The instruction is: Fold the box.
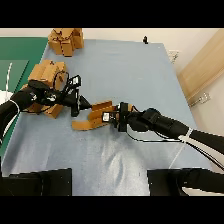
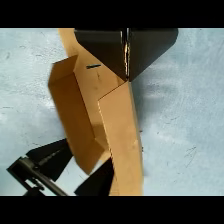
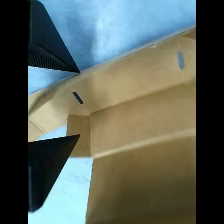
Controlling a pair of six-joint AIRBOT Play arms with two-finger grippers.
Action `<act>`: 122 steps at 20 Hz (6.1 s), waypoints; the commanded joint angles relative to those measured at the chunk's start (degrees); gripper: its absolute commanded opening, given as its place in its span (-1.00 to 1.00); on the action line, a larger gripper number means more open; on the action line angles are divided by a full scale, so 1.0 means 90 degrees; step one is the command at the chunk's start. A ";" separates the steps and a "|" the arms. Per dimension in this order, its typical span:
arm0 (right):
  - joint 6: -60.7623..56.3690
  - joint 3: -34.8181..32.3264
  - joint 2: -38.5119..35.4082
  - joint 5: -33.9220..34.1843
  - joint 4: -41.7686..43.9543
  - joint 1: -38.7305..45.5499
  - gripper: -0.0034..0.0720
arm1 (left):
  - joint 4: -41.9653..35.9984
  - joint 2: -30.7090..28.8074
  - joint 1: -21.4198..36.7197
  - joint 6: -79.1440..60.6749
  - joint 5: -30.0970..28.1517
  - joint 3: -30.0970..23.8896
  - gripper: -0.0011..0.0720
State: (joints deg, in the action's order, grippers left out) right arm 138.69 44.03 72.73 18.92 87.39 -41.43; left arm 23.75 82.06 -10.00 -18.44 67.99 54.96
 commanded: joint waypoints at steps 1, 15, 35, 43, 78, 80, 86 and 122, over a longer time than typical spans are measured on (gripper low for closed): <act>-0.0032 0.0129 0.0007 -0.0109 0.0355 0.0085 0.71 | 0.0012 0.0005 -0.0002 0.0070 0.0396 0.0005 -0.95; 0.0532 0.0282 0.0085 0.0296 0.0612 0.0335 0.94 | 0.0090 0.0005 -0.0002 0.0151 0.0872 0.0002 -0.95; 0.3764 0.2011 0.1217 0.2465 0.2708 0.1073 0.77 | 0.0068 0.0005 -0.0007 -0.0102 -0.0005 0.0005 -0.95; 0.2756 0.2016 0.1008 0.2480 0.1894 0.1185 0.88 | 0.0158 0.0189 0.0012 -0.0340 0.0296 0.0131 -0.96; -0.0476 -0.0306 -0.1775 0.2667 0.1528 -0.0590 0.22 | 0.1224 0.1532 -0.0425 -0.0440 0.2008 0.2317 -0.95; -0.1324 -0.0311 -0.1513 0.2555 0.0884 -0.1044 0.33 | 0.1231 0.1532 -0.0425 -0.0296 0.1999 0.2317 -0.95; -0.2601 -0.0311 -0.0988 0.1885 -0.0236 -0.1392 0.68 | 0.1270 0.1532 -0.0425 -0.0282 0.2011 0.2317 -0.95; -0.0928 0.0097 -0.0772 0.2050 -0.0491 -0.0359 0.98 | 0.1367 0.1535 -0.0440 -0.0165 0.2514 0.2314 -0.95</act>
State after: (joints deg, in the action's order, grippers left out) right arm 122.34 44.27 65.76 35.33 80.01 -46.74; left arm 35.66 95.85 -13.96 -19.92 90.63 75.77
